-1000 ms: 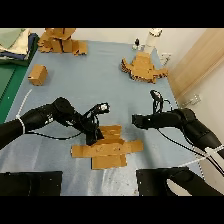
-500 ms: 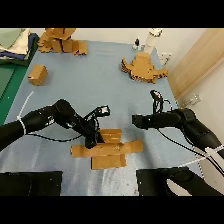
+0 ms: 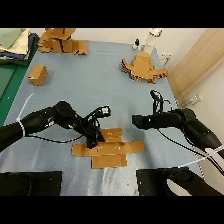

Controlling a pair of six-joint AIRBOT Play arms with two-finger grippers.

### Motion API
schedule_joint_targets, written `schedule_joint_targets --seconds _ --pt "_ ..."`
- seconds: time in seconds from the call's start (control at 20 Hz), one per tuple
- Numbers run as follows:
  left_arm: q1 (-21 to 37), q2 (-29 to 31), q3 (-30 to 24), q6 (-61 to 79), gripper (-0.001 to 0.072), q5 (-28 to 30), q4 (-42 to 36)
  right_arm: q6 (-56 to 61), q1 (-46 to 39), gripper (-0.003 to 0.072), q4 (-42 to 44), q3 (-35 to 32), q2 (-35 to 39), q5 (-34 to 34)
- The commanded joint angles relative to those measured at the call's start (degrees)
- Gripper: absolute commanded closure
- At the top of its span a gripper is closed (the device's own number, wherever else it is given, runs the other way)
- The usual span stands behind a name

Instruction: Fold the box.

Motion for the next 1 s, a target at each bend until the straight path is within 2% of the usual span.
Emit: schedule_joint_targets --seconds 0.0,0.25,0.4,0.6,0.75,0.85,0.9,0.95 --pt "0.0 -0.1 -0.1 0.0 0.0696 0.8 0.7 -0.4 0.0 0.068 0.0 0.0 1.3 -3.0" --pt "0.0 -0.1 0.0 -0.1 0.0696 0.9 0.7 -4.8 3.3 0.068 0.7 0.0 7.0 -13.2" --pt "0.0 -0.1 0.0 -0.1 0.0696 0.8 0.7 -7.2 9.9 0.068 4.0 -1.0 11.0 -16.6" --pt "0.0 -0.1 0.0 -0.1 0.0696 0.8 0.7 -8.2 24.4 0.068 7.2 -3.1 13.9 -16.9" --pt "0.0 -0.1 0.0 -0.1 0.0696 0.8 0.7 -7.5 40.5 0.0681 1.6 -7.2 16.6 -12.6" --pt "0.0 -0.1 0.0 -0.1 0.0697 0.8 0.7 -3.0 50.9 0.0677 -7.2 -10.9 18.9 -9.5" --pt "-0.1 -0.1 0.0 -0.1 0.0696 0.8 0.7 0.4 54.6 0.0485 -13.0 -12.7 19.1 -8.8" --pt "0.0 -0.1 0.0 -0.1 0.0696 0.8 0.7 0.9 57.1 0.0135 -17.9 -14.1 18.7 -8.3"
